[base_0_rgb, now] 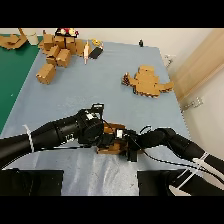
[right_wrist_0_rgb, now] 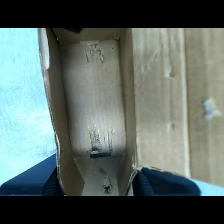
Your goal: Fold the box.
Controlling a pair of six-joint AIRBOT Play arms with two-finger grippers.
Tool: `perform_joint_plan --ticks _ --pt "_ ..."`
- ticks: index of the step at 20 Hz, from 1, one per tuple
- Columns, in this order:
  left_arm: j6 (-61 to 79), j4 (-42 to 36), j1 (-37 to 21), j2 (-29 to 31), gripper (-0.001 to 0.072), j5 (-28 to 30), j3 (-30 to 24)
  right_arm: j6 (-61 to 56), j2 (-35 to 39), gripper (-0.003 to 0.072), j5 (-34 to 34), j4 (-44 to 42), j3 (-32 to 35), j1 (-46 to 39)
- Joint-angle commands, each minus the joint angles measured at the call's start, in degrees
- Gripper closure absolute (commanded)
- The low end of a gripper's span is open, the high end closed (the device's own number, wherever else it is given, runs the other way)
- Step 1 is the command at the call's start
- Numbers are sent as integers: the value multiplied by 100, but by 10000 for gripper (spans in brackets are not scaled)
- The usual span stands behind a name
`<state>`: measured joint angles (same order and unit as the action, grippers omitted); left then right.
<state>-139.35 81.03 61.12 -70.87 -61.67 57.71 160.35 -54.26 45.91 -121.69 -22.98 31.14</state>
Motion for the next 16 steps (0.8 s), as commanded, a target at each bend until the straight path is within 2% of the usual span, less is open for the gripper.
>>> perform_joint_plan --ticks 1,16 --pt "0 -2 -13 11 245 15 4 13 4 243 11 39 2 -2" --pt "44 140 -15 -367 246 39 -4 13 4 243 15 39 2 -2"
